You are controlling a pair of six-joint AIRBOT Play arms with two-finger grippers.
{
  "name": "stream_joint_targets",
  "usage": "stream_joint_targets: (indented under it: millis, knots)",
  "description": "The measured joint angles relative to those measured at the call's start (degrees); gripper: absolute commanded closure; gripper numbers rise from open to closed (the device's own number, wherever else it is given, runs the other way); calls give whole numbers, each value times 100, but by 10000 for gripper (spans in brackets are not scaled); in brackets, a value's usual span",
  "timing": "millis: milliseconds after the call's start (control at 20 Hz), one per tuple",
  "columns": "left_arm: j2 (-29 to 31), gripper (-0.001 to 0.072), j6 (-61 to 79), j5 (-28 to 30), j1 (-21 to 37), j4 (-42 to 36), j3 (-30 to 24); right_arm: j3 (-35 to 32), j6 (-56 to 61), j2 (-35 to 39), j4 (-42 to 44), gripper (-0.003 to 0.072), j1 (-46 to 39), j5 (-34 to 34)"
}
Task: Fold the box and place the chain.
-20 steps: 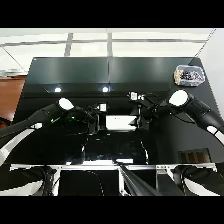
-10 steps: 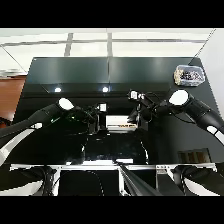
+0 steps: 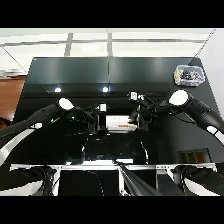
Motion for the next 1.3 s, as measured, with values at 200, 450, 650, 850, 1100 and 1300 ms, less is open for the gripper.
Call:
stream_joint_targets:
  millis: [200,450,650,850,1100,1300]
  knots:
    - [0,308,-7,-2,0,-2,0,0,0,0,-81,512,0,4]
    - [0,308,-11,-2,0,-2,0,2,0,0,-109,509,0,7]
    - [0,308,-9,-2,0,0,0,-2,7,0,-181,409,0,24]
    - [0,308,-7,-4,0,0,0,-4,7,0,-177,409,0,28]
    - [0,308,-4,-4,0,0,0,-83,2,-2,-190,409,7,20]
    - [0,308,4,-7,0,0,0,-181,-2,-2,-203,410,4,-37]
